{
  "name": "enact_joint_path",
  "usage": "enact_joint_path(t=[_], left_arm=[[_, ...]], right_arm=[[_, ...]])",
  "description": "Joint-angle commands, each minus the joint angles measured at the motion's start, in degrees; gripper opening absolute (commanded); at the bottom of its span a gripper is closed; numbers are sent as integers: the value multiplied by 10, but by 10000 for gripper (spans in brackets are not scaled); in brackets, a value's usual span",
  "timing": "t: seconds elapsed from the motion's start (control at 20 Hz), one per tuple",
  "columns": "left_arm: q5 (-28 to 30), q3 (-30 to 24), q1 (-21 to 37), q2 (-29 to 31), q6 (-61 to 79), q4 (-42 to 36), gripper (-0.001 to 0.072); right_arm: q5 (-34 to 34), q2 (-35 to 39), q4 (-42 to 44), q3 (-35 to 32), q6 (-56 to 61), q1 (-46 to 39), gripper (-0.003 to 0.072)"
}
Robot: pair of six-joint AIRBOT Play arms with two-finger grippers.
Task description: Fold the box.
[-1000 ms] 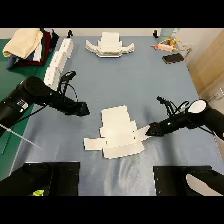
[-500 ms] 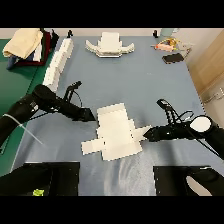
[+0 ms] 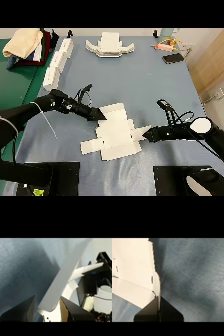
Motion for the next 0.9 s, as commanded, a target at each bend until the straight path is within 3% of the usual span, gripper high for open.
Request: enact_joint_path(t=[0.0, 0.05, 0.1, 0.15, 0.5, 0.55, 0.6, 0.7, 0.75, 0.85], left_arm=[[-56, 18, 0, -31, 41, -14, 449], [-62, 18, 0, -31, 48, -13, 357], [-70, 18, 0, -31, 60, -10, 162], [-73, 18, 0, -31, 69, -10, 105], [-83, 18, -1, -31, 71, -24, 105], [-88, 18, 0, -31, 59, -38, 105], [-88, 19, 0, -31, 48, -59, 105], [-88, 29, -1, -31, 70, -69, 102], [-90, 36, -1, -31, 86, -67, 25], [-98, 45, -1, -30, 132, -66, 12]], right_arm=[[2, 0, 0, 0, 0, 0, 1], [2, 0, 0, 0, 0, 0, 1], [2, 0, 0, 0, 0, 0, 1], [2, 0, 0, 0, 0, 0, 1], [-12, 0, -15, 0, 0, 0, 43], [-22, 0, -31, 0, 8, 0, 71], [-40, 0, -54, 0, 24, -1, 152], [-74, 0, -121, 8, 75, -1, 170], [-89, 0, -153, 12, 103, -1, 170], [-114, 0, -203, 16, 146, -1, 170]])
